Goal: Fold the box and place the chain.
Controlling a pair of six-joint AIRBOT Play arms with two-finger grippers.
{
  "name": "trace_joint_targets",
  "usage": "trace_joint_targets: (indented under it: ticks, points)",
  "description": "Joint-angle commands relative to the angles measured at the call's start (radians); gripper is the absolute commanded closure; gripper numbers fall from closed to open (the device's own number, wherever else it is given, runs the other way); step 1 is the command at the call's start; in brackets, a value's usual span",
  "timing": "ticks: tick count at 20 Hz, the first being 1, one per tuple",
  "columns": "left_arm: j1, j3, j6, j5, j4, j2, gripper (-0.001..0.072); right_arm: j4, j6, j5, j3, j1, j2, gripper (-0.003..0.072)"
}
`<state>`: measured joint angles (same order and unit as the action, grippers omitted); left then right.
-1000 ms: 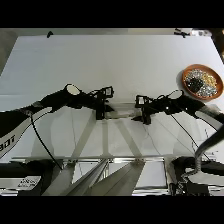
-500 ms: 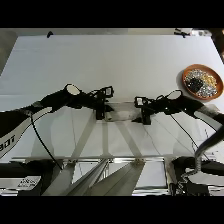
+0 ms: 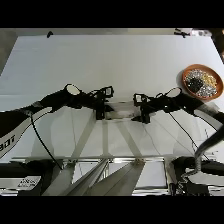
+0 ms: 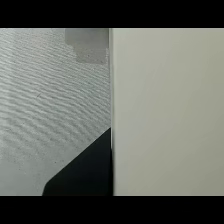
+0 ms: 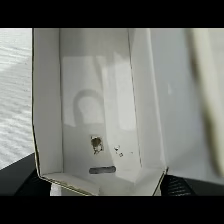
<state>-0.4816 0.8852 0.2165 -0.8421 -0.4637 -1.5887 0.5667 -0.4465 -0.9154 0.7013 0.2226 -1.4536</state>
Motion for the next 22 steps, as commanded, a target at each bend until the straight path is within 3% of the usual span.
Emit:
trace_joint_targets:
  ticks: [1, 7, 22]
  points:
    - [0.000, 0.000, 0.000, 0.000, 0.000, 0.000, 0.0697, 0.009, 0.006, -0.006, 0.002, 0.004, -0.015, 0.0069]
    - [0.000, 0.000, 0.000, 0.000, 0.000, 0.000, 0.0697, 0.014, 0.006, 0.017, 0.003, 0.015, -0.024, 0.0145]
    - [0.000, 0.000, 0.000, 0.000, 0.000, 0.000, 0.0697, 0.032, 0.004, 0.018, 0.002, 0.015, -0.024, 0.0183]
